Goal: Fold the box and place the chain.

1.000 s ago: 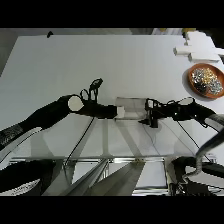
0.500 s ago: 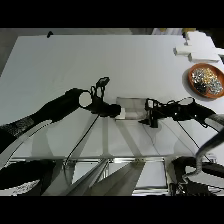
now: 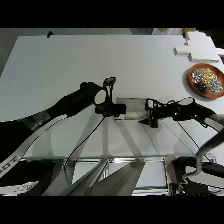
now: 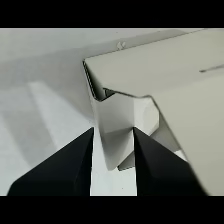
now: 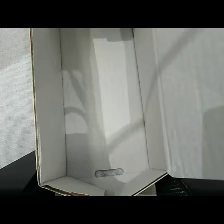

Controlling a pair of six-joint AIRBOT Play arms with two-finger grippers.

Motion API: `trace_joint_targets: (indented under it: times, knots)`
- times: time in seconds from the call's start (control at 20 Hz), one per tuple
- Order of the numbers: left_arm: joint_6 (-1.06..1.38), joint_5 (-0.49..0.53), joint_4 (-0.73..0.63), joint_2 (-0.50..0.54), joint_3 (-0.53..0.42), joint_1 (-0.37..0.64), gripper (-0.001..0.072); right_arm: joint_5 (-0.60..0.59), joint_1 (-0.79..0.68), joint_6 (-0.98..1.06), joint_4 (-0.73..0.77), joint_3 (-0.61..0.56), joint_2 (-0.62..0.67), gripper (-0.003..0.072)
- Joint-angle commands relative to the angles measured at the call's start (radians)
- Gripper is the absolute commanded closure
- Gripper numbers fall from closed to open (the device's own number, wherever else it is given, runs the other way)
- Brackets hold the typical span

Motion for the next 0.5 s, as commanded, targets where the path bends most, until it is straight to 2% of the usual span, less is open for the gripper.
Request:
trace_joint_targets:
  times: [0.0,0.2,0.45]
  knots:
    - [-0.147,-0.1,0.09,-0.063,0.098,-0.031,0.0441,0.0,0.0,0.0,0.0,0.0,0.0,0.0228]
    - [-0.178,-0.195,0.171,-0.137,0.208,-0.064,0.0443,0.0,0.0,0.0,0.0,0.0,0.0,0.0228]
    - [-0.291,-0.229,0.222,-0.177,0.222,-0.071,0.0445,0.0,0.0,0.0,0.0,0.0,0.0,0.0228]
